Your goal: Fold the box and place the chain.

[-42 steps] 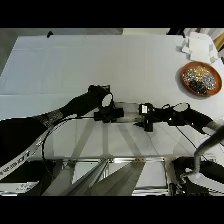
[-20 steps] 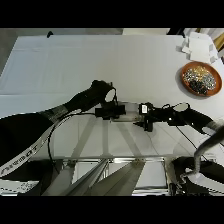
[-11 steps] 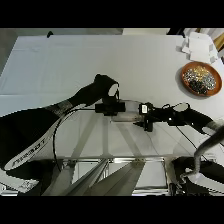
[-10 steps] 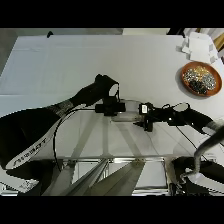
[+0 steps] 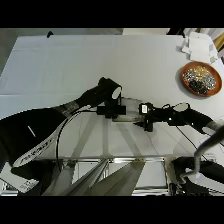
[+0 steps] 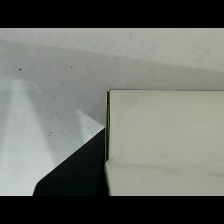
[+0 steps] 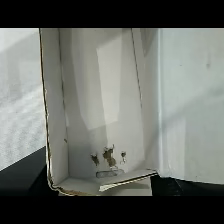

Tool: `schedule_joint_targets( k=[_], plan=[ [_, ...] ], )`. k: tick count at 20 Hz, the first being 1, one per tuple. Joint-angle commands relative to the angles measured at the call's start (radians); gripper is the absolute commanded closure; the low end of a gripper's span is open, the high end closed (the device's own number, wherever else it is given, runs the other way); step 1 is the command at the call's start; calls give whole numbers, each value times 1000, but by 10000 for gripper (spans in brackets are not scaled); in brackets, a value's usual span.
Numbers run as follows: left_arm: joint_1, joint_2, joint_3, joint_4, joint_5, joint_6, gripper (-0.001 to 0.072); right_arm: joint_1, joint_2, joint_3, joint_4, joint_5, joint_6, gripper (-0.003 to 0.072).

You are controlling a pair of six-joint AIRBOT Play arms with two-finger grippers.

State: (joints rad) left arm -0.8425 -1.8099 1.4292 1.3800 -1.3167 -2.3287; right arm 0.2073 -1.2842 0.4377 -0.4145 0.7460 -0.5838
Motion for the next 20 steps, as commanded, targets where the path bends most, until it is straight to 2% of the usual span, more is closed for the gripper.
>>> schedule_joint_targets(
  k=[1, 3, 5, 10, 11, 12, 13, 14, 20],
  plan=[
    [-1, 0, 2, -2, -3, 2, 615, 0, 0, 0, 1, -1, 0, 285],
    [-1, -1, 2, 1, -4, 2, 628, 0, 2, 0, -3, -1, 0, 285],
    [-1, -1, 2, 1, -7, 2, 707, 0, 2, 0, -3, -2, 0, 285],
    [-1, 0, 2, 0, -13, 2, 704, 0, 2, 0, -3, -2, 0, 285],
    [-1, 0, 2, 0, -16, 2, 679, 0, 2, 0, -4, -2, 0, 285],
    [0, 2, 2, 1, -25, 3, 624, 0, 2, 0, -3, -1, 0, 285],
    [3, 6, 2, 0, -39, 3, 537, 0, 2, 0, -4, -2, 0, 285],
    [10, 13, 2, 1, -49, 10, 487, 0, 2, 0, -3, -2, 0, 285],
    [64, 123, 2, 5, -52, 140, 487, 0, 2, 0, -3, -2, 0, 285]
  ],
)
